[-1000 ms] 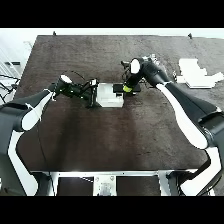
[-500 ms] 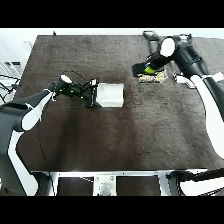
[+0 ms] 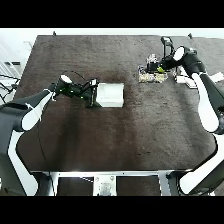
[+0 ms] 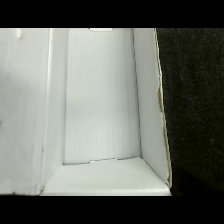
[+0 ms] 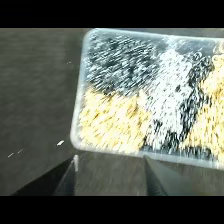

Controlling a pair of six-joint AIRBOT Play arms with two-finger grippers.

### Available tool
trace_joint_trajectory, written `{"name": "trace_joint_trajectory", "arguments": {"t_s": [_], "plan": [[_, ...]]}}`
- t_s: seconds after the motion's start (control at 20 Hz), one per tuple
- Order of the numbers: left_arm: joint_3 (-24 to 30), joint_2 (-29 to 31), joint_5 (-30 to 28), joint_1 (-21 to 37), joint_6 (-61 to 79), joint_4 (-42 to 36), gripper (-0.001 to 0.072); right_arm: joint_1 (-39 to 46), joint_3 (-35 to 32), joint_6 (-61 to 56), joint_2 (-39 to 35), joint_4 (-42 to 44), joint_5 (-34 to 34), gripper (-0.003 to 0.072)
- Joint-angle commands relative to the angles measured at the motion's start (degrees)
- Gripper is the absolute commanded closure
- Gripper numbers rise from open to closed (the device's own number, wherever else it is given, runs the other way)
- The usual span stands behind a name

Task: Fold the box and place the chain.

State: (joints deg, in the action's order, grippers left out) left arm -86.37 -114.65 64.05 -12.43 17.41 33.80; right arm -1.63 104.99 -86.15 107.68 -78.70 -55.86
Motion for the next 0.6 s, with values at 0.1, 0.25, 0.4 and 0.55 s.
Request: {"name": "trace_joint_trajectory", "arguments": {"t_s": [0.1,0.25,0.4,0.55], "plan": [[0.00,0.02,0.00,-0.02,0.00,0.02,0.0360,0.66,5.01,3.91,7.21,3.96,0.74,0.0236],[0.00,0.02,-0.02,-0.02,0.00,0.02,0.0360,0.63,4.98,3.93,8.48,4.85,-0.09,0.0236],[0.00,0.02,-0.02,-0.02,0.00,0.04,0.0360,0.63,4.98,4.24,9.88,7.39,-0.90,0.0238],[0.00,0.02,-0.02,-0.02,0.00,0.02,0.0361,0.63,5.01,4.37,10.05,7.28,-2.89,0.0383]]}}
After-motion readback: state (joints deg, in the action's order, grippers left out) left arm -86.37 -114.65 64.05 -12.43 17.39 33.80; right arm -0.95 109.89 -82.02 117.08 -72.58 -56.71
